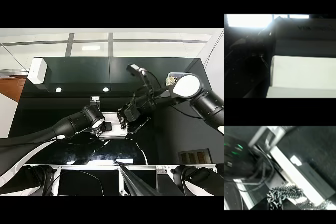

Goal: Fold the box and place the chain.

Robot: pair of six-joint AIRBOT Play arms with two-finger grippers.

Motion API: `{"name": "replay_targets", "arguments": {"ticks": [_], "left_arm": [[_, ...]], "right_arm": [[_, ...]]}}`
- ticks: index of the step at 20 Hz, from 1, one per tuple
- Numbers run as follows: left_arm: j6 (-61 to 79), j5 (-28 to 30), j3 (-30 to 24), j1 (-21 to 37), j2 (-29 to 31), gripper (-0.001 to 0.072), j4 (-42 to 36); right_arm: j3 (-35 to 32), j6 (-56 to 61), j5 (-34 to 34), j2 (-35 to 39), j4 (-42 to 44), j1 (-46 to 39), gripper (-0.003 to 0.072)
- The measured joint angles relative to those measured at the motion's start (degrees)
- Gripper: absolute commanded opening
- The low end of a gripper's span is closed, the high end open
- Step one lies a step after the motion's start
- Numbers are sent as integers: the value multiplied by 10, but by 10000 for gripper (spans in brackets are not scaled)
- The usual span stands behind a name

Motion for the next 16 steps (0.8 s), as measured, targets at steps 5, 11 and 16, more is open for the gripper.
{"name": "replay_targets", "arguments": {"ticks": [5,11,16], "left_arm": [[0,0,0,0,0,31,0],[0,0,0,0,0,31,0],[0,0,0,0,0,31,0]], "right_arm": [[-24,4,-5,-1,16,-1,549],[-31,-6,61,40,-16,-103,547],[-109,-54,72,80,-44,-205,712]]}}
